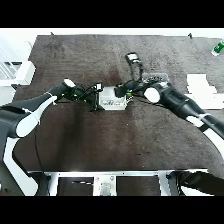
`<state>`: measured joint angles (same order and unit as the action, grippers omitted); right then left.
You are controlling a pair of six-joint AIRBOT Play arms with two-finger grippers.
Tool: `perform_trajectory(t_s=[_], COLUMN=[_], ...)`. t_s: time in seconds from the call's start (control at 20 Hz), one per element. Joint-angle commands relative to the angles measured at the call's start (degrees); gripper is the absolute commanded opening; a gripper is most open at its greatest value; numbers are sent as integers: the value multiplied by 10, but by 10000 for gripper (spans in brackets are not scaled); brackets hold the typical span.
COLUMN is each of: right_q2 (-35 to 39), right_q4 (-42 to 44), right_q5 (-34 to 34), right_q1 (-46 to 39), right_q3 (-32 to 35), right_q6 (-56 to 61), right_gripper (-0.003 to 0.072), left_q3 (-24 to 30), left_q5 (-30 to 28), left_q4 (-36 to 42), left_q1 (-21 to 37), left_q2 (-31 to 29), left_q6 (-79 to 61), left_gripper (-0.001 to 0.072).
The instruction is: Fold the box and place the chain.
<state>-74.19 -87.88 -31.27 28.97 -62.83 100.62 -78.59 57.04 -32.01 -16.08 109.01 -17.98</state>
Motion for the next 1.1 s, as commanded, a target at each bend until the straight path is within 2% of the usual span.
perform_trajectory(t_s=[0.0, 0.05, 0.15, 0.25, 0.4, 0.7, 0.75, 0.8, 0.85, 0.9, 1.05], right_q2=[42, 40, 19, -31, -106, -212, -226, -238, -245, -245, -184], right_q4=[-17, -17, 2, 27, 39, 57, 64, 65, 64, 64, 64], right_q5=[-17, -9, 52, 88, 130, 131, 131, 131, 131, 131, 88], right_q1=[-73, -101, -151, -175, -177, -177, -176, -176, -176, -176, -167], right_q3=[46, 59, 87, 86, 64, -23, -36, -46, -50, -50, -43], right_q6=[40, 58, 94, 93, 93, 93, 93, 93, 92, 86, 63], right_gripper=[371, 372, 373, 383, 383, 381, 363, 289, 176, 17, 13], left_q3=[0, 0, 0, 0, 0, 0, 0, 0, 0, 0, 0], left_q5=[0, 0, 0, 0, 0, 0, 0, 0, 0, 0, 0], left_q4=[0, 0, 0, 0, 0, 0, 0, 0, 0, 0, 0], left_q1=[0, 0, 0, 0, 0, 0, 0, 0, 0, 0, 0], left_q2=[0, 0, 0, 0, 0, 0, 0, 0, 0, 0, 0], left_q6=[0, 0, 0, 0, 0, 0, 0, 0, 0, 0, 0], left_gripper=[469, 469, 469, 469, 468, 468, 469, 468, 469, 469, 469])
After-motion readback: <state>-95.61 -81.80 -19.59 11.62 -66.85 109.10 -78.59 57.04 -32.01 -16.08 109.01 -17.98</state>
